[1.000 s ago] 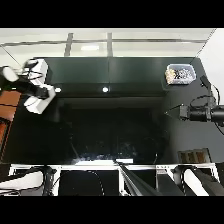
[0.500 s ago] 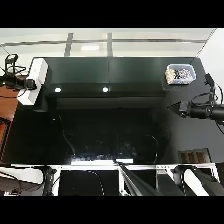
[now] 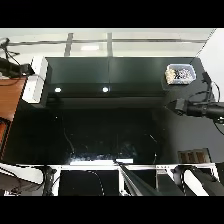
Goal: Fold the box and place the chain.
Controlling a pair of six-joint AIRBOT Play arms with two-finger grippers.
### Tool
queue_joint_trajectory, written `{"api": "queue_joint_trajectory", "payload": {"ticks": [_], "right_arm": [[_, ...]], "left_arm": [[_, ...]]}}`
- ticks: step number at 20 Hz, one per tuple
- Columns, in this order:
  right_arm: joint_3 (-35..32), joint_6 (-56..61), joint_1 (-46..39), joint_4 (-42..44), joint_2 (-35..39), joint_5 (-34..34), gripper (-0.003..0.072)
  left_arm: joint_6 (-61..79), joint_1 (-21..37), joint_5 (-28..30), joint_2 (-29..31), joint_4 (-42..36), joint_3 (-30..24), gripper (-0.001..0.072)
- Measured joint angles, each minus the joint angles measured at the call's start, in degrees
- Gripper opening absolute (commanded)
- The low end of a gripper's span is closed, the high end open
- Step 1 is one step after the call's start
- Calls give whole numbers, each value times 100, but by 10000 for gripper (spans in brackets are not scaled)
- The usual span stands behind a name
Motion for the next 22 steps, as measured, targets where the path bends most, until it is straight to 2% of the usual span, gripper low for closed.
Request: {"api": "queue_joint_trajectory", "payload": {"ticks": [1, 2, 4, 6, 7, 9, 14, 16, 19, 22], "right_arm": [[0, 2, 280, 59, 0, -334, 10], [0, 2, 625, 105, -7, -754, 9], [0, 0, 1283, 144, -31, -1650, 9], [0, -4, 1797, -9, -81, -2406, 10], [0, -2, 1956, -149, -118, -2656, 10], [0, -2, 2162, -621, -201, -3001, 10], [-4, -2, 2328, -2103, -319, -3355, 11], [-4, -2, 2347, -2411, -337, -3364, 11], [-4, -4, 2363, -2638, -345, -3364, 10], [-4, -4, 2365, -2736, -352, -3368, 10]], "left_arm": [[-116, 0, -254, 17, -144, 273, 63], [-225, -7, -557, 57, -354, 511, 23], [-354, -74, -973, 247, -802, 702, 23], [-323, -284, -1080, 669, -1154, 439, 23], [-245, -431, -1014, 964, -1248, 107, 23], [39, -822, -452, 1781, -1392, -977, 23], [835, -1707, 1816, 4107, -1517, -4564, 24], [964, -1838, 2599, 4839, -1543, -5626, 24], [1054, -1923, 3259, 5532, -1550, -6570, 24], [1093, -1965, 3547, 5790, -1552, -6940, 24]]}}
